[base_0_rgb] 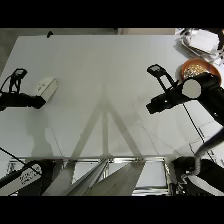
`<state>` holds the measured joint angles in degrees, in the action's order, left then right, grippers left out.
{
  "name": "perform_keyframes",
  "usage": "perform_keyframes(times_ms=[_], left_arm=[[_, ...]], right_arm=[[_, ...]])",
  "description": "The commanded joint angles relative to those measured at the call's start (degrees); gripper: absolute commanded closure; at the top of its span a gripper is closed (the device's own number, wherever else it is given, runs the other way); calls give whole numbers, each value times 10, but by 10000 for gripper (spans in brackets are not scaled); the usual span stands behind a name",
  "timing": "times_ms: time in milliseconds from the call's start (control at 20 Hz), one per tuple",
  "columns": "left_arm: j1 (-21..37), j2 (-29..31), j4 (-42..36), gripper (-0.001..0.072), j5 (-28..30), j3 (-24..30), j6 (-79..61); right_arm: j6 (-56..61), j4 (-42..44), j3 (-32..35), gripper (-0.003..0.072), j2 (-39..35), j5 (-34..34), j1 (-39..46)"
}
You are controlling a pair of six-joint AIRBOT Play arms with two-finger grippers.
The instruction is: Fold the box and place the chain.
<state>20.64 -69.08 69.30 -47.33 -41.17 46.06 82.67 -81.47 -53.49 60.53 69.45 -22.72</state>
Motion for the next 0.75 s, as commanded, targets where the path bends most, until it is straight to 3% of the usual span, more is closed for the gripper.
perform_keyframes(times_ms=[0, 50, 100, 450, 700], left_arm=[[6, -12, 28, 353, -11, 12, 9], [6, -9, 35, 77, -9, 12, 7], [6, -4, 38, 21, -11, 12, 7], [6, 71, 47, 13, 5, 12, 4], [5, 68, 47, 12, 13, 12, 2]], right_arm=[[0, 1, 0, 672, 0, -1, 0], [0, 1, 0, 672, 0, -1, 0], [0, 1, 0, 672, 0, -1, 0], [0, 3, 0, 672, 0, 0, 0], [0, 3, 0, 672, 0, 0, 0]])
